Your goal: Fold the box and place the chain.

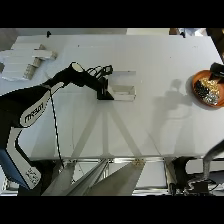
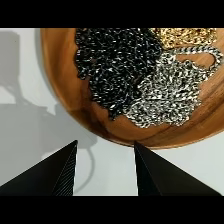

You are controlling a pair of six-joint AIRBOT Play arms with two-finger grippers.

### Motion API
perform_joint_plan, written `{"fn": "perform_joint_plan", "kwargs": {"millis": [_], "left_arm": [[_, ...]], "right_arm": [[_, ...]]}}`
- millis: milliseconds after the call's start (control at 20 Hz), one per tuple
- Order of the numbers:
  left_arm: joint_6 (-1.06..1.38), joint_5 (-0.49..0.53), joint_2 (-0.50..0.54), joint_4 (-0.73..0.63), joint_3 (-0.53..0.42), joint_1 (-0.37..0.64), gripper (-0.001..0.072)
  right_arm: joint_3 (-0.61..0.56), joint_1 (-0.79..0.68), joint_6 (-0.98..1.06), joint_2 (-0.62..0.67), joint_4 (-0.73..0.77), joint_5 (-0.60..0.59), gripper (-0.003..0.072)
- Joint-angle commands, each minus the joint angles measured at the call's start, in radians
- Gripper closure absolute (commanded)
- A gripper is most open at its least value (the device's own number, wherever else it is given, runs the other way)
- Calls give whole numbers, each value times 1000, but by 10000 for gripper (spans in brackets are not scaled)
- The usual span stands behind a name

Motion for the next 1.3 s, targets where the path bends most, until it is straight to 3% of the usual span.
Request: {"fn": "perform_joint_plan", "kwargs": {"millis": [0, 400, 550, 950, 1250], "left_arm": [[0, 0, 0, 0, 0, 0, 177], [0, 0, 0, 0, 0, 0, 177], [0, 0, 0, 0, 0, 0, 177], [0, 0, 0, 0, 0, 0, 177], [0, 0, 0, 0, 0, 0, 177]], "right_arm": [[1, -76, -76, -78, -21, -12, 287], [1, -173, -163, -163, -58, -71, 271], [1, -203, -203, -169, -25, -103, 210], [1, -203, -210, -245, 32, -43, 214], [1, -203, -210, -247, 32, -33, 496]]}}
